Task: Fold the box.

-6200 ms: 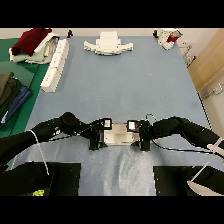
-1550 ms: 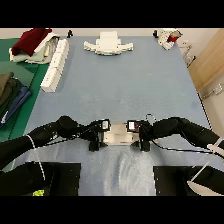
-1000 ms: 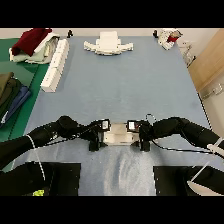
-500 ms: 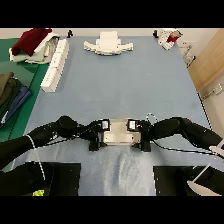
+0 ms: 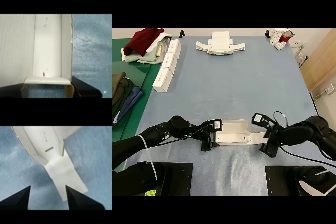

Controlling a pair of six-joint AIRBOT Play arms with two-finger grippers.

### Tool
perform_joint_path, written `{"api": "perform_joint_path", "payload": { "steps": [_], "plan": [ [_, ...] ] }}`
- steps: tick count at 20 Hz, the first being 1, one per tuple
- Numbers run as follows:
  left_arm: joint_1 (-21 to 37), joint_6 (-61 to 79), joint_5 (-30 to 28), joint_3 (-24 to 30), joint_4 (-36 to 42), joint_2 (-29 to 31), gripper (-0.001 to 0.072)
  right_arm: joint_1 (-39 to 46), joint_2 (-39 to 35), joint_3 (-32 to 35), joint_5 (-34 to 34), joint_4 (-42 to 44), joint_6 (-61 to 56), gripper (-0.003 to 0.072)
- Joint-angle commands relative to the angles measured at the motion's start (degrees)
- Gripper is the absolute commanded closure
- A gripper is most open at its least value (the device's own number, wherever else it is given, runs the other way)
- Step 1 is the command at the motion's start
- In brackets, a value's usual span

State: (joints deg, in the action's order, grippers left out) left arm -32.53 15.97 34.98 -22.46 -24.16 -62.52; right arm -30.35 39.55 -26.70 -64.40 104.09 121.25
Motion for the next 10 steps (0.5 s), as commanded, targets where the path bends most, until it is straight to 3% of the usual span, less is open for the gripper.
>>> {"api": "perform_joint_path", "payload": {
  "steps": [1,2,3,4,5,7,10],
  "plan": [
    [0.0,0.0,0.0,0.0,0.0,0.0,0.0204,0.0,-5.3,-0.8,-8.2,2.6,-24.8,0.0186],
    [0.0,0.0,0.0,0.0,0.0,0.0,0.0204,0.0,-5.1,-0.8,-7.8,9.9,-25.6,0.0331],
    [0.0,0.0,0.0,0.0,0.0,0.0,0.0204,-0.1,-4.3,-0.7,-5.9,17.3,-25.9,0.0427],
    [0.0,0.0,0.0,0.0,0.0,0.0,0.0204,-0.2,-3.2,-0.4,-3.0,22.2,-27.4,0.0457],
    [0.0,0.0,0.0,0.0,0.0,0.0,0.0204,-1.3,-1.7,-0.3,0.4,25.1,-29.7,0.0554],
    [0.0,0.0,0.0,0.0,0.0,0.0,0.0204,-4.7,1.7,-0.3,8.0,27.6,-31.5,0.0608],
    [0.0,0.0,0.0,0.0,0.0,0.0,0.0205,-9.6,7.1,-3.2,16.7,31.2,-31.5,0.0608]
  ]
}}
